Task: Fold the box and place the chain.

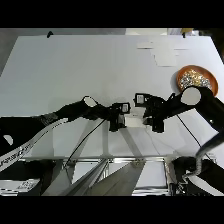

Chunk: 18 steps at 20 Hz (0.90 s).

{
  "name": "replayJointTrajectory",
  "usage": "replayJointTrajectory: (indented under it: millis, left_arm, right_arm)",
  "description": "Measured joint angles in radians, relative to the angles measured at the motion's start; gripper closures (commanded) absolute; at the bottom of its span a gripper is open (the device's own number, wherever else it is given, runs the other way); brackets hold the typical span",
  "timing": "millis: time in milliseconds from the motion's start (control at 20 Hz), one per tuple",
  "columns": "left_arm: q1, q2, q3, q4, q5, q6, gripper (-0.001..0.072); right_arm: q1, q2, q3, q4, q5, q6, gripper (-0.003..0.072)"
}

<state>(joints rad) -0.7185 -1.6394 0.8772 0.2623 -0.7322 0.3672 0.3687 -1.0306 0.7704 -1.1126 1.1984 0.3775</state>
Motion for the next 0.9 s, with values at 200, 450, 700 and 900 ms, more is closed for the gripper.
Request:
replayJointTrajectory:
  millis: [200,450,700,900]
  left_arm:
    - [0.000,0.000,0.000,0.000,0.001,-0.001,0.0377]
    - [0.000,0.000,0.000,-0.001,0.002,-0.003,0.0377]
    - [0.000,0.000,0.000,-0.002,0.002,-0.003,0.0377]
    - [0.000,0.000,0.000,-0.002,0.002,-0.002,0.0377]
  right_arm:
    - [0.016,0.000,-0.006,-0.040,-0.039,-0.006,0.0405]
    - [0.022,0.000,-0.025,-0.070,-0.063,-0.008,0.0538]
    - [0.022,0.000,-0.032,-0.082,-0.078,-0.008,0.0596]
    - [0.022,0.000,-0.033,-0.085,-0.082,-0.008,0.0585]
